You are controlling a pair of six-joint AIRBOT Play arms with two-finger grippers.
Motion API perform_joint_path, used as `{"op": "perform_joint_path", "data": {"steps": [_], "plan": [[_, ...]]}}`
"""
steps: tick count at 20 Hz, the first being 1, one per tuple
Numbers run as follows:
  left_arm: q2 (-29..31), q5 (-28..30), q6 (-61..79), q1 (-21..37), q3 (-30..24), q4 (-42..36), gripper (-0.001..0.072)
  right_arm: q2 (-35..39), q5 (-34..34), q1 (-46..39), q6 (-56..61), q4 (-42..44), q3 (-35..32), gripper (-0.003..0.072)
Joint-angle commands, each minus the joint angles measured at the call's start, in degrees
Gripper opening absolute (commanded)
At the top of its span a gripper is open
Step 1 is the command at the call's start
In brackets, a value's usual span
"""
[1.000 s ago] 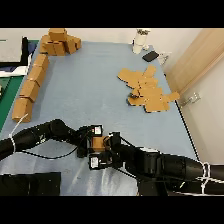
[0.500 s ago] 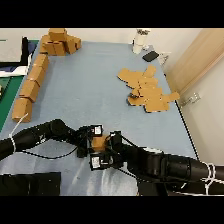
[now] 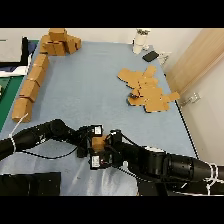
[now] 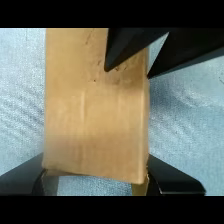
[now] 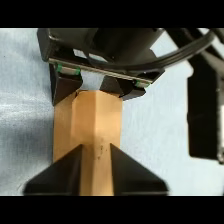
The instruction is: Fold the box.
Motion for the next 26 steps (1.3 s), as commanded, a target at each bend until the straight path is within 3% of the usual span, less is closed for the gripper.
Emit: {"op": "perform_joint_path", "data": {"steps": [1, 26], "plan": [[-0.02, 0.02, -0.04, 0.04, -0.02, 0.02, 0.0403, 0.04, -0.22, -0.02, 0.02, -0.13, 0.22, 0.0157], [-0.02, 0.02, -0.02, 0.04, -0.02, 0.02, 0.0402, -2.10, -0.85, -0.04, 0.02, 3.26, -0.76, 0.0143]]}}
